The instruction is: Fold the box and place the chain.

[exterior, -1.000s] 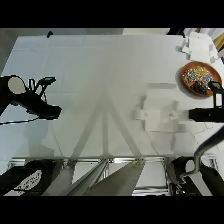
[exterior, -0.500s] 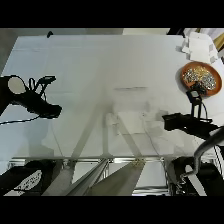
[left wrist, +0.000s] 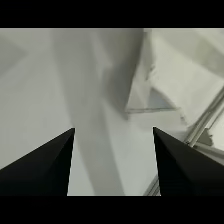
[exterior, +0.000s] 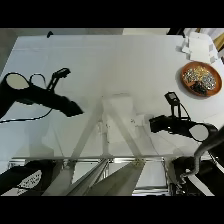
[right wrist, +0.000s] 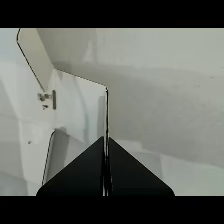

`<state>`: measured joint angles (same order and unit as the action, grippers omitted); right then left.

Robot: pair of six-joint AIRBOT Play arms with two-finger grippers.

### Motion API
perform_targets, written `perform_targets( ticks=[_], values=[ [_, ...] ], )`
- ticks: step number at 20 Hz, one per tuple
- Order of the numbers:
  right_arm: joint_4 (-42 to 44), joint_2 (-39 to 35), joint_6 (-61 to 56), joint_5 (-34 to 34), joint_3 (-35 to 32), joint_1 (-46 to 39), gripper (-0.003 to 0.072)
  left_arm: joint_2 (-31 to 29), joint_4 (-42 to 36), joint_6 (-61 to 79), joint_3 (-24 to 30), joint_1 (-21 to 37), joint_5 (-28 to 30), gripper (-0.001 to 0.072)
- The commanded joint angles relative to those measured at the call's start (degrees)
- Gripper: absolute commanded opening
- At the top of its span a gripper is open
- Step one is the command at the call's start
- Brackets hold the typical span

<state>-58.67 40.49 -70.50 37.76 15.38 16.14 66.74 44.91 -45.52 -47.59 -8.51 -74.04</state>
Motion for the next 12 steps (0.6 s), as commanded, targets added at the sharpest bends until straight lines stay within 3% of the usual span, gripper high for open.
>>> perform_targets(
  ticks=[1,5,12],
  values=[
    [0.1,2.7,-0.2,-2.0,0.0,2.1,0.0015,5.0,-16.7,18.7,0.0,-5.6,4.5,0.0513],
    [0.4,2.7,-0.2,-2.3,0.0,2.1,0.0015,12.9,-16.8,21.0,0.0,-9.4,9.9,0.0643],
    [0.5,2.7,-0.2,-2.5,0.0,2.1,0.0015,19.9,-17.0,22.1,0.0,-9.4,9.0,0.0643]
  ],
)
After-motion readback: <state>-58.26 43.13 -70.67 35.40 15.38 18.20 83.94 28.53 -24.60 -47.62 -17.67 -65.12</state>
